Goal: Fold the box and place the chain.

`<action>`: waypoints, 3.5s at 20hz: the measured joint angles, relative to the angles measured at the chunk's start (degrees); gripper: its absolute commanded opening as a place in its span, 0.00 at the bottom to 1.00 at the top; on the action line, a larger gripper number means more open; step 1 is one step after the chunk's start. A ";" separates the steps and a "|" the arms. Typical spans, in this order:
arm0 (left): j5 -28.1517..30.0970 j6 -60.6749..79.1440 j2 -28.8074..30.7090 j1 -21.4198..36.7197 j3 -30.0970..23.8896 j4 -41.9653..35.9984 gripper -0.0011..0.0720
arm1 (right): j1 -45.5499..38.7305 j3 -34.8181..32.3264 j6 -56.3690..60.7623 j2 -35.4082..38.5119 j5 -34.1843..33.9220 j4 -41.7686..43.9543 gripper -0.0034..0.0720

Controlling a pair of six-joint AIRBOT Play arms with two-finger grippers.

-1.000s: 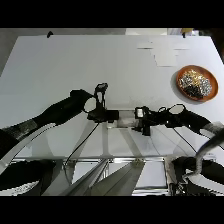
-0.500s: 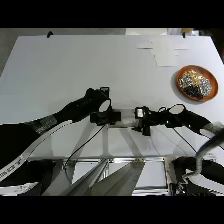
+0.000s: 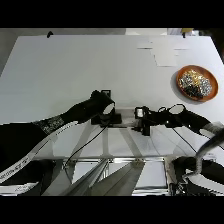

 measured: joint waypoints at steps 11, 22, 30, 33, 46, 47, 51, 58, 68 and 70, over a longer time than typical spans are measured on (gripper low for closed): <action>0.07 -1.01 -0.52 -0.42 0.09 0.79 0.07 | 0.00 0.00 -0.02 0.02 0.02 -0.15 0.58; 0.39 -1.03 -0.46 -0.50 -0.04 0.83 0.25 | 0.00 0.00 -0.07 0.02 0.09 -0.17 0.58; -0.13 0.50 2.23 0.02 -0.02 0.98 0.25 | -0.02 0.00 -0.17 0.02 0.09 -0.24 0.58; 0.00 0.57 1.90 -0.22 -0.02 0.79 0.19 | 0.00 0.00 -0.09 0.02 0.09 -0.24 0.58; 0.11 1.42 1.46 -0.63 0.00 -0.42 0.27 | -0.02 0.00 -0.04 0.02 0.07 -0.17 0.58; 0.11 1.92 2.05 -0.22 -0.02 -0.44 0.47 | 0.00 0.00 -0.04 0.02 0.07 -0.20 0.58; -0.39 7.04 6.45 2.45 0.00 -0.70 0.69 | 0.00 0.00 -0.04 0.02 0.04 -0.17 0.58; -6.71 33.79 17.27 10.01 -2.14 -2.62 0.96 | 0.00 0.00 -0.04 0.02 0.07 -0.17 0.58; 9.73 134.73 25.42 26.29 -26.80 -36.33 0.96 | 0.00 0.00 -0.04 0.02 0.04 -0.17 0.58; 13.03 148.12 22.32 27.26 -28.81 -43.78 0.97 | 0.00 0.00 -0.04 0.02 0.04 -0.17 0.58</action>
